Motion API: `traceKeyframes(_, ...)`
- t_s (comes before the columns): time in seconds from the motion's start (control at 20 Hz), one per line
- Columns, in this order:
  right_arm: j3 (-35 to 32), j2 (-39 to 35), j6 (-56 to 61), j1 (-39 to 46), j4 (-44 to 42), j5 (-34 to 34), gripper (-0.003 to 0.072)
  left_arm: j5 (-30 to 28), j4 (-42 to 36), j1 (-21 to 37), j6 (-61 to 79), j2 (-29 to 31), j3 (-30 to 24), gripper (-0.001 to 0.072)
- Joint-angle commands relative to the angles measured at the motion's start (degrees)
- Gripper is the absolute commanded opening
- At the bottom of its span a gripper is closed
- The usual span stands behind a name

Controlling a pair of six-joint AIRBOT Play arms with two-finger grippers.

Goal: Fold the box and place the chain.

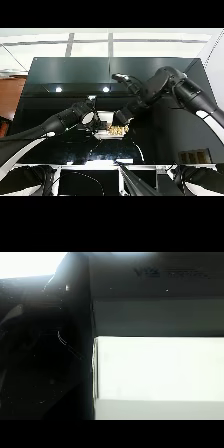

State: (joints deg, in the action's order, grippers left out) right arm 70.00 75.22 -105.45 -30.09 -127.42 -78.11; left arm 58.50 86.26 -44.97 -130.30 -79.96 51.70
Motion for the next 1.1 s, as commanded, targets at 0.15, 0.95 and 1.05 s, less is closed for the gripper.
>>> traceKeyframes(0.15, -3.0, -7.9, -4.8, 13.2, 9.2, -2.5, 0.0699, -0.4, -0.2, 0.0, 0.0, 0.0, 0.0, 0.0029)
traceKeyframes(0.95, -29.6, -4.0, -61.9, 2.5, 1.9, 31.4, 0.0719, -0.7, -0.2, 0.0, 0.0, 0.0, 0.0, 0.0029)
traceKeyframes(1.05, -29.6, -3.3, -63.7, 2.4, -0.1, 31.6, 0.0719, -0.7, 0.0, 0.0, 0.0, 0.0, 0.0, 0.0029)
